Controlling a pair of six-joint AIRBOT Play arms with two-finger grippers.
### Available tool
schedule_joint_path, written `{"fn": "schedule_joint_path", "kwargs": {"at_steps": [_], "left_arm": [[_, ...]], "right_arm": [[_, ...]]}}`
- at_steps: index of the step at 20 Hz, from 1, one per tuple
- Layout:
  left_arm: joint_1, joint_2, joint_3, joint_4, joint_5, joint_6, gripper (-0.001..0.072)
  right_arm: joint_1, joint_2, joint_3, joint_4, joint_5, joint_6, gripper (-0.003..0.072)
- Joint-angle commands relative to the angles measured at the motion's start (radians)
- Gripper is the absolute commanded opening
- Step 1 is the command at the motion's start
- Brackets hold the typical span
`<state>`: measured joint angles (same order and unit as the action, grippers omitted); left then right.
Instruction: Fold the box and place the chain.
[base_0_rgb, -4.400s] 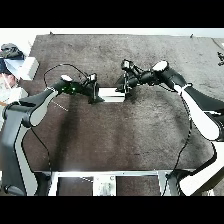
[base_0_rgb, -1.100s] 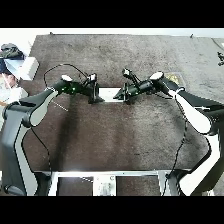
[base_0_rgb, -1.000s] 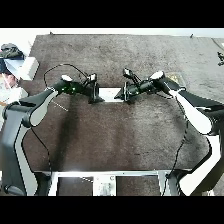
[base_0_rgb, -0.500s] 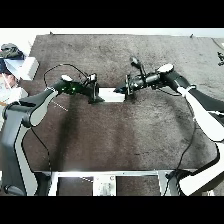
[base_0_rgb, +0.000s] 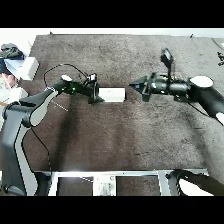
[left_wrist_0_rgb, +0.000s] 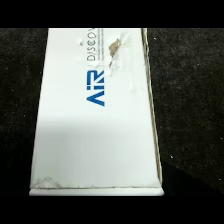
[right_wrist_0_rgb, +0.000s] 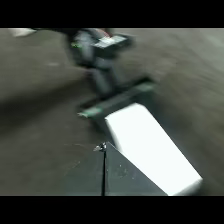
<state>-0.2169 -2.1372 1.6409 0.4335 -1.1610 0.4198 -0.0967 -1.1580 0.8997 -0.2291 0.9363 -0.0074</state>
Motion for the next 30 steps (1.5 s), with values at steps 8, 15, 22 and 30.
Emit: {"fn": "schedule_joint_path", "kwargs": {"at_steps": [8, 15, 22, 30], "left_arm": [[0.000, 0.000, 0.000, 0.000, -0.002, 0.000, 0.0284], [0.000, 0.000, 0.000, 0.000, -0.002, 0.000, 0.0284], [0.000, 0.000, 0.000, -0.040, -0.010, 0.000, 0.0003], [0.061, 0.151, 0.018, -0.132, 0.173, -0.230, 0.0006]], "right_arm": [[-0.010, 0.638, -0.547, 0.032, -0.720, 0.005, -0.0012], [-0.008, 0.777, -0.648, 0.049, -0.910, 0.028, -0.0014], [-0.008, 0.798, -0.677, -0.035, -0.949, 0.028, -0.0011], [-0.008, 0.798, -0.678, -0.036, -0.983, 0.027, -0.0011]]}}
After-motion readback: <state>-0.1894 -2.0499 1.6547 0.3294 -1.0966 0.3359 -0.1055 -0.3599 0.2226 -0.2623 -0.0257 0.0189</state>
